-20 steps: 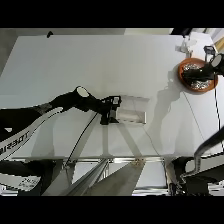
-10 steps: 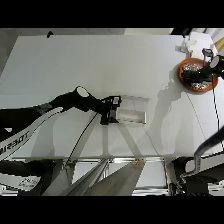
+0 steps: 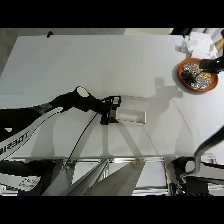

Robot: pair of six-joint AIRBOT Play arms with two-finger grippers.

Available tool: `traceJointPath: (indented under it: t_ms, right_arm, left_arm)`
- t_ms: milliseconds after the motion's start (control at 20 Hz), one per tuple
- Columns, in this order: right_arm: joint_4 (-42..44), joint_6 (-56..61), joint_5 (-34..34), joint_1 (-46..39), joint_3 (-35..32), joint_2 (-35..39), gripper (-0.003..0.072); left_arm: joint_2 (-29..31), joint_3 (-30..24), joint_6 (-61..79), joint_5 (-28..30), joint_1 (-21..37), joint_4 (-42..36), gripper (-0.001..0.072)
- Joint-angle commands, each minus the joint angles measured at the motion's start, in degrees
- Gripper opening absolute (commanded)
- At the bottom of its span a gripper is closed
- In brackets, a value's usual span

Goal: Fold the box and place the chain.

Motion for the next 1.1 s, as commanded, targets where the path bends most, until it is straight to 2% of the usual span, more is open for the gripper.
traceJointPath:
  t_ms: [0,350,550,950,1050]
  right_arm:
    - [6.29,-4.31,8.61,0.02,-0.02,8.39,0.0013]
    - [19.63,-7.87,21.09,0.09,-0.04,23.69,0.0013]
    - [22.32,-7.82,30.01,0.94,-0.04,31.34,0.0013]
    - [22.86,-7.19,33.14,9.18,-0.07,42.34,0.0013]
    - [25.53,-7.19,33.09,11.06,-0.15,43.91,0.0013]
  left_arm:
    - [0.0,0.02,0.0,0.02,0.02,0.02,0.0206]
    - [0.0,0.02,0.02,0.02,0.02,0.02,0.0206]
    - [0.0,0.02,0.0,0.0,0.02,0.02,0.0206]
    - [0.0,0.02,0.0,0.02,0.02,0.02,0.0206]
    - [0.0,0.02,0.02,0.02,0.02,0.02,0.0206]
